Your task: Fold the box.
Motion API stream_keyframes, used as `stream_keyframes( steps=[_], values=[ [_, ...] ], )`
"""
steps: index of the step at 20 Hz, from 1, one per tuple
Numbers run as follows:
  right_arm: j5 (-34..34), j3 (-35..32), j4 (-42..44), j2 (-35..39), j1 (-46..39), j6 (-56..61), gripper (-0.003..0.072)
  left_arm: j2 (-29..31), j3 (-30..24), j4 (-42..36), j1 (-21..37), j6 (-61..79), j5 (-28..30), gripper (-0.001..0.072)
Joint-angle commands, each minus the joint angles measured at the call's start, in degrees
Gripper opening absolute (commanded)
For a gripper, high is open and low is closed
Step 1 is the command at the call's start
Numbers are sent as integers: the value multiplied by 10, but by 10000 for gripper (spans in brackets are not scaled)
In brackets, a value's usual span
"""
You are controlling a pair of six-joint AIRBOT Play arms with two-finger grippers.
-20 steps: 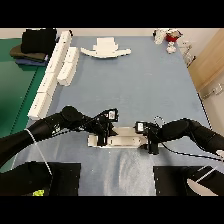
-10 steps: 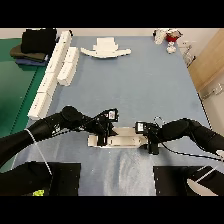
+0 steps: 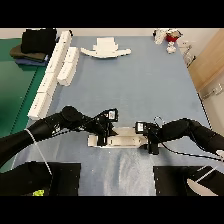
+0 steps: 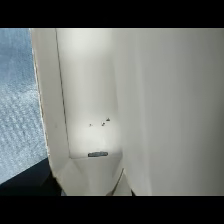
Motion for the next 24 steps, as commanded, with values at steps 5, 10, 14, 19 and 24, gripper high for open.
stream_keyframes(
  steps=[5, 10, 14, 19, 24],
  values=[
    [0, 0, 0, 0, 0, 0, 519, 0, 0, -3, -1, 0, 0, 12],
    [0, 0, 0, 0, 0, 0, 518, 0, 0, -2, 0, 0, 7, 13],
    [0, 0, 0, 0, 0, 0, 519, 0, 0, -2, 0, 0, 10, 13],
    [0, 0, 0, 0, 0, 0, 519, 0, 0, -2, 0, 0, 12, 14],
    [0, 0, 0, 0, 0, 0, 518, 0, 0, -2, 0, -3, 12, 333]
  ],
)
